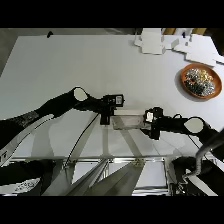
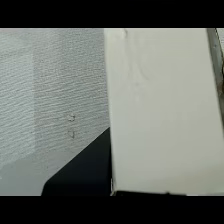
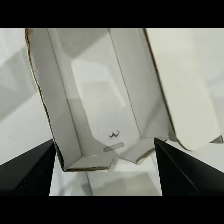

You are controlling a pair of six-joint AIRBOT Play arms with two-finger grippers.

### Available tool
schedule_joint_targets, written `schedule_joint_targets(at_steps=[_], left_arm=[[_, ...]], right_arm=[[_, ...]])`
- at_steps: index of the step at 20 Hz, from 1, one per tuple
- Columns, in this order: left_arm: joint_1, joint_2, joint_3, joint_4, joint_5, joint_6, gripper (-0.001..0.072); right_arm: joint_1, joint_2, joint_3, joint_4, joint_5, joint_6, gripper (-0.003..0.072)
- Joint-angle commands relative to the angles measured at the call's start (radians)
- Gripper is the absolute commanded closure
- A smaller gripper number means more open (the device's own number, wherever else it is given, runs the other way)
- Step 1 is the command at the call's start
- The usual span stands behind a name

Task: Fold the box and place the chain.

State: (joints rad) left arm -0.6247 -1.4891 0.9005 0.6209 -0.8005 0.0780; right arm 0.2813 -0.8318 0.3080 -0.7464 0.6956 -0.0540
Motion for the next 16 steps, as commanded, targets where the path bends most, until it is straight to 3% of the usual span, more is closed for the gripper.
schedule_joint_targets(at_steps=[1,16], left_arm=[[0.000,0.001,0.001,0.000,0.000,0.000,0.0700],[0.000,0.001,0.001,0.000,0.000,0.001,0.0700]], right_arm=[[-0.047,-0.043,0.018,0.044,0.049,-0.067,0.0022],[-0.059,-0.034,0.058,0.045,0.077,-0.086,0.0024]])
